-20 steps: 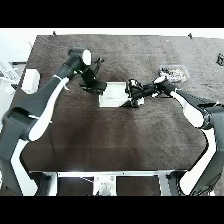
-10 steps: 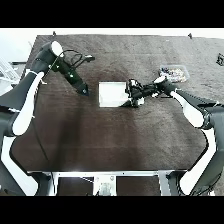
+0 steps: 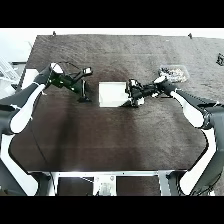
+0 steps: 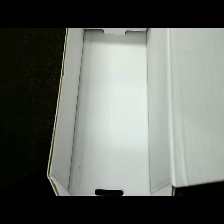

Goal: Fold the box and place the chain.

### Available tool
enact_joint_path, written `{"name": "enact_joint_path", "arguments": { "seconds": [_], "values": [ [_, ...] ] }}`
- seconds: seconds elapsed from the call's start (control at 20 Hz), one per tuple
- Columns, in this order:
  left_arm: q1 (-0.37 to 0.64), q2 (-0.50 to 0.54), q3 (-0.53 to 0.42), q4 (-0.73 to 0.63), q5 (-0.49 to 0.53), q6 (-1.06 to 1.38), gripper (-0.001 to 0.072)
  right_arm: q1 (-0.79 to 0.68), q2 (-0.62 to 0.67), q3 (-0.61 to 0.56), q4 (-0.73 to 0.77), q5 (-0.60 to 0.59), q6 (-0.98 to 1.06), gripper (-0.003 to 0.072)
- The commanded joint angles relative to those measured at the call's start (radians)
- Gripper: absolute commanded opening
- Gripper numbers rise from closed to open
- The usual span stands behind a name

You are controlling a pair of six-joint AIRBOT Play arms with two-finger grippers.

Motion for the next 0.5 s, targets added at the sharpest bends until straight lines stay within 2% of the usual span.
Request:
{"name": "enact_joint_path", "arguments": {
  "seconds": [0.0, 0.15, 0.45],
  "values": [
    [0.013, -0.039, -0.031, -0.155, 0.004, 0.251, 0.072, 0.0, 0.0, 0.0, 0.0, 0.0, 0.0, 0.0588],
    [0.02, -0.068, -0.032, -0.259, -0.02, 0.338, 0.072, 0.0, 0.0, 0.0, 0.0, 0.0, 0.0, 0.0588],
    [0.02, -0.072, -0.032, -0.295, -0.03, 0.387, 0.072, 0.0, 0.0, 0.0, 0.0, 0.0, 0.0, 0.0587]
  ]
}}
